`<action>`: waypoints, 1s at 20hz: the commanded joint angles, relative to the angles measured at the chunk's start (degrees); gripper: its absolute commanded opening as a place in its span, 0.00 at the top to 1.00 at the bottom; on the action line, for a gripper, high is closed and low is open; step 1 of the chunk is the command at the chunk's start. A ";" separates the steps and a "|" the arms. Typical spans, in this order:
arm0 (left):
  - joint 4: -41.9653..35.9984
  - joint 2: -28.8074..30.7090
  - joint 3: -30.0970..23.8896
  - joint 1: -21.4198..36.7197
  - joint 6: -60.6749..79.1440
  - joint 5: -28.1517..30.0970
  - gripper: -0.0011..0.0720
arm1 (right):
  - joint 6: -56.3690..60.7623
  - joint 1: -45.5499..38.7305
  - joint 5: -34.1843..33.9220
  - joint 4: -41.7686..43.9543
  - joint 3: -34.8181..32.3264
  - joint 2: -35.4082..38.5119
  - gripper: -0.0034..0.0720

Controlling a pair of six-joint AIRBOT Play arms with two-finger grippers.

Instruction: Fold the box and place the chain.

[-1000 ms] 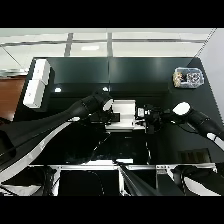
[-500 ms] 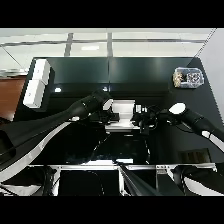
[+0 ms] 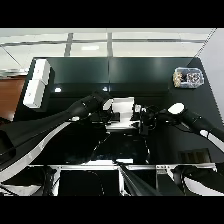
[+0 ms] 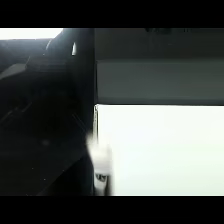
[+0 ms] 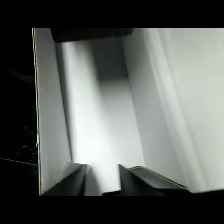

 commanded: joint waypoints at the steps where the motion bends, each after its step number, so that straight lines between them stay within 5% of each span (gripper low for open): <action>1: -0.39 -0.04 0.04 0.00 0.13 -0.04 0.95 | 0.17 0.02 -0.22 -0.11 0.02 -0.04 0.68; 2: -0.39 -0.04 0.04 0.00 0.13 -0.07 0.95 | 0.17 0.02 -0.20 -0.09 0.02 -0.04 0.77; 3: -0.39 -0.04 0.04 0.00 0.13 -0.07 0.95 | 0.17 0.02 -0.28 -0.07 0.02 -0.04 0.59; 4: -0.39 -0.04 0.04 0.00 0.15 -0.07 0.95 | 0.17 0.00 -0.26 -0.15 0.02 -0.04 0.60; 5: -0.37 -0.04 0.04 0.00 0.13 -0.04 0.95 | 0.22 -0.02 -0.24 -0.33 0.02 0.00 0.87; 10: -0.15 -0.04 0.04 0.04 0.13 0.37 0.95 | 9.62 -0.96 0.37 -4.37 0.04 3.04 0.93; 15: -0.20 -0.04 0.04 0.61 0.13 0.59 0.95 | 33.00 -7.58 8.31 -15.10 1.88 12.13 0.93; 20: -0.26 -0.04 0.04 0.76 0.15 0.26 0.95 | 67.95 -26.51 11.47 -17.42 2.95 14.21 0.93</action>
